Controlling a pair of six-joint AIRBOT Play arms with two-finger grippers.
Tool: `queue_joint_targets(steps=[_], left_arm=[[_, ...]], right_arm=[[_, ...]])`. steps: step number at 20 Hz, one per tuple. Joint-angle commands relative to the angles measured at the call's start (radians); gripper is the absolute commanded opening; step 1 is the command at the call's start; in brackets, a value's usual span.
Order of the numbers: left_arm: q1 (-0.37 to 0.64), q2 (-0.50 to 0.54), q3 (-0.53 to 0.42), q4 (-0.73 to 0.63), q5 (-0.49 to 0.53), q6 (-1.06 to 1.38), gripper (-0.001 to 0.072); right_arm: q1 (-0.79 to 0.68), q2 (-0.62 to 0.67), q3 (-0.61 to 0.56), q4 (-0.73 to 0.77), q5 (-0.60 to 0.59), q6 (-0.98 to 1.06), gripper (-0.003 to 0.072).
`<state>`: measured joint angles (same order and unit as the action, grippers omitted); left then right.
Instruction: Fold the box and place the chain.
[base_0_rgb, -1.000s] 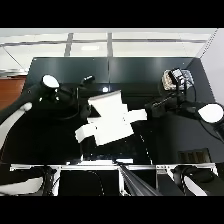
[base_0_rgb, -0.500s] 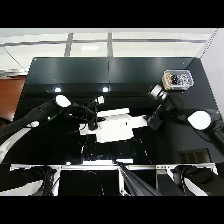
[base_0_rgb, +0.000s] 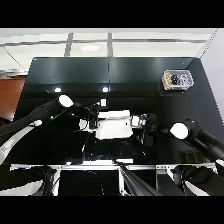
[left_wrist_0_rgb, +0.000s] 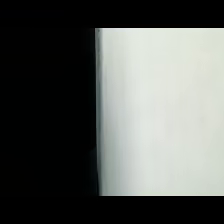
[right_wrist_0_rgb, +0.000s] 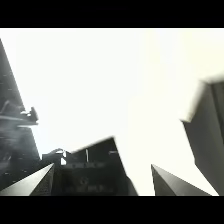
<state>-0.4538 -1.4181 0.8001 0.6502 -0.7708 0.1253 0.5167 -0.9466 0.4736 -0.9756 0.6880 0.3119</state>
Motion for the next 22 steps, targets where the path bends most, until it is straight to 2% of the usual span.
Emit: queue_joint_targets(steps=[1,4,6,13,22], left_arm=[[0.000,-0.001,0.002,0.004,-0.004,0.005,0.0025],[-0.001,-0.001,0.002,0.004,-0.005,0.006,0.0025],[-0.001,-0.001,0.002,0.004,-0.011,0.006,0.0025],[0.000,-0.001,0.002,0.004,-0.052,0.005,0.0026],[0.000,-0.001,0.002,0.004,-0.066,0.006,0.0026]], right_arm=[[0.016,-0.078,-0.005,0.164,-0.006,-0.276,0.0706],[0.034,-0.150,-0.003,0.246,-0.087,-0.326,0.0706],[0.045,-0.163,0.004,0.246,-0.134,-0.328,0.0706],[-0.028,-0.163,0.148,0.243,-0.025,-0.332,0.0706],[-0.081,-0.177,0.154,0.288,0.009,-0.334,0.0706]])
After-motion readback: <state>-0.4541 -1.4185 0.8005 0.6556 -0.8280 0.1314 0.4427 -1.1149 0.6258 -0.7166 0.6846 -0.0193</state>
